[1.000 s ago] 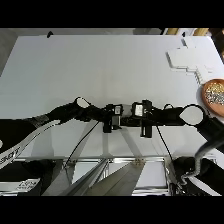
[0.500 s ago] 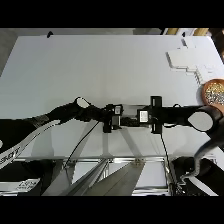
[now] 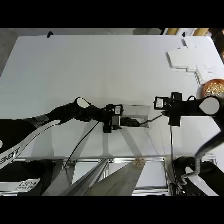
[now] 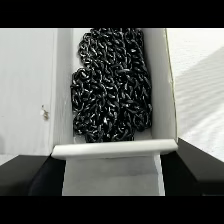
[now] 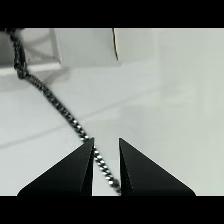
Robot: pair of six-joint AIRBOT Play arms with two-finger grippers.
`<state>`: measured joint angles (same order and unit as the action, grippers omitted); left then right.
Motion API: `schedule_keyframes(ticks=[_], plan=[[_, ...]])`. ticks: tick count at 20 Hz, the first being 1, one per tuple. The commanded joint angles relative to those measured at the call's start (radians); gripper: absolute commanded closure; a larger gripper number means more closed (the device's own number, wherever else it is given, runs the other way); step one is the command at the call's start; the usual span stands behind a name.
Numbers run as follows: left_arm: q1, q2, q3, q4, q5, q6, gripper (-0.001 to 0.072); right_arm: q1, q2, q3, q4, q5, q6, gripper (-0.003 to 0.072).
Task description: Fold the box and place the chain.
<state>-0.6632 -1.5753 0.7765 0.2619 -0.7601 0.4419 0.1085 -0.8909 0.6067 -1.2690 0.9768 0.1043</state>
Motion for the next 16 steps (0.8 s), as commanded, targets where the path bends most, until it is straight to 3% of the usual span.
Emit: schedule_keyframes(ticks=[1, 11, 14, 16], plan=[[0.001, 0.001, 0.001, 0.0, 0.0, 0.0, 0.0435, -0.026, -0.117, 0.0, -0.014, 0.01, -0.036, 0.0509], [0.001, 0.001, 0.001, 0.0, 0.0, 0.0, 0.0435, -0.026, -0.287, 0.0, 0.014, -0.031, -0.114, 0.0513], [0.001, 0.001, 0.001, 0.0, 0.0, 0.0, 0.0435, -0.026, -0.303, 0.0, 0.017, -0.032, -0.114, 0.0541], [0.001, 0.001, 0.001, 0.0, 0.0, 0.0, 0.0435, -0.026, -0.303, 0.0, 0.017, -0.033, -0.114, 0.0601]])
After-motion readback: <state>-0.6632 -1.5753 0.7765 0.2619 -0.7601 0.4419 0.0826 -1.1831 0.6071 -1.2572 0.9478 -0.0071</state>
